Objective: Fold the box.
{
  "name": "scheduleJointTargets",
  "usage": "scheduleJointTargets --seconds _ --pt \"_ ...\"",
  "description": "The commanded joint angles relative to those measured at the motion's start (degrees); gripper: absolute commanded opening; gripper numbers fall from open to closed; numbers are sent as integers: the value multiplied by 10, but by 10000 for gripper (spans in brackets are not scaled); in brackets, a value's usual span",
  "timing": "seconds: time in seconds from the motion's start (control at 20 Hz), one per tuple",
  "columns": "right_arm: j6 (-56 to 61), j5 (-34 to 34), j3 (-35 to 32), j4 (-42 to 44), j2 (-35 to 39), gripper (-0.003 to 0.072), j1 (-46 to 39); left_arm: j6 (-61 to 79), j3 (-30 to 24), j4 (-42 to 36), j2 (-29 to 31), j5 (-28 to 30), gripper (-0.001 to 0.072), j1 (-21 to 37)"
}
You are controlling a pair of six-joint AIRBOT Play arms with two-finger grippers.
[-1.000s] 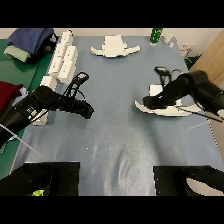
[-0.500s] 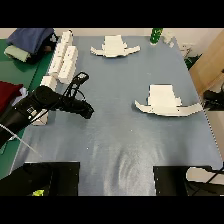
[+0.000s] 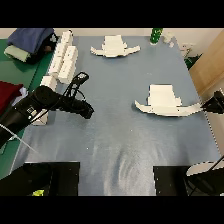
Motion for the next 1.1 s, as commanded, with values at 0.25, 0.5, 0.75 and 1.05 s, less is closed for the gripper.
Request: scheduleJointTargets --seconds 0.25,0.5,0.75,1.05 --pt "-20 -22 24 47 -66 238 17 0 1 -2 0 0 12 0" --pt "1 31 143 31 -65 238 17 0 0 -2 0 0 12 0" --pt "17 42 163 -14 -79 238 17 0 0 -2 0 0 12 0" --pt "15 0 151 -6 -129 239 23 0 1 -2 0 0 12 0"
